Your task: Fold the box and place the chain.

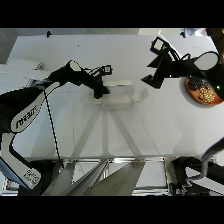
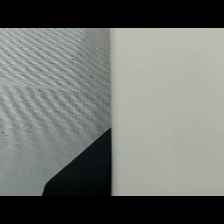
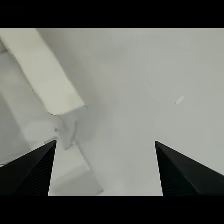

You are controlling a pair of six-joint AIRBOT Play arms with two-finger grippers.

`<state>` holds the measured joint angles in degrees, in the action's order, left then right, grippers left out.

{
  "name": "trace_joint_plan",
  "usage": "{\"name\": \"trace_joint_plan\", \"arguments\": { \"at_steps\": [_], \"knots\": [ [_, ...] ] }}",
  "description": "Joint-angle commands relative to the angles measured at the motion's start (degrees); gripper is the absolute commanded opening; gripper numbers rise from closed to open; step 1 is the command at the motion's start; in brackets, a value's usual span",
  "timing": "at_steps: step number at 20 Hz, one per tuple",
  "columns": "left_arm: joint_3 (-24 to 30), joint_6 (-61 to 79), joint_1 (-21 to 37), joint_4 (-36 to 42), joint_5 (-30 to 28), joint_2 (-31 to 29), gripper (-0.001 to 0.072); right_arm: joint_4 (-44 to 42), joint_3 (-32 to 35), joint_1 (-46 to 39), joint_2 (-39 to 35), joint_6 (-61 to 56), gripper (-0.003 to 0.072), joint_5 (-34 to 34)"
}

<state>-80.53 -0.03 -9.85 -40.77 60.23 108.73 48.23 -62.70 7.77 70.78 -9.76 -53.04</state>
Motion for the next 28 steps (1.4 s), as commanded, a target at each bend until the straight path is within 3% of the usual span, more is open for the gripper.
{"name": "trace_joint_plan", "arguments": {
  "at_steps": [1,4,6,12,17,21,28],
  "knots": [
    [0.0,0.0,0.0,0.0,0.0,0.0,0.0016,-10.3,0.0,0.0,-1.4,18.5,0.0697,-13.8],
    [0.0,0.0,0.0,0.0,0.0,0.0,0.0016,-7.4,0.0,0.0,-1.5,18.4,0.0697,-23.1],
    [0.0,0.0,0.0,0.0,0.0,0.0,0.0016,-7.2,1.8,0.0,-1.5,18.4,0.0697,-23.8],
    [0.0,0.0,0.0,0.0,0.0,0.0,0.0016,-6.8,16.7,0.0,-0.8,24.6,0.0697,-10.3],
    [0.0,0.0,0.0,0.0,0.0,0.0,0.0016,-7.3,17.0,0.0,6.8,30.8,0.0697,-5.9],
    [0.0,0.0,0.0,0.0,0.0,0.0,0.0016,-13.8,17.0,0.0,11.6,33.7,0.0697,1.7],
    [0.0,0.0,0.0,0.0,0.0,0.0,0.0016,-20.4,17.0,0.0,15.5,35.1,0.0697,5.4]
  ]
}}
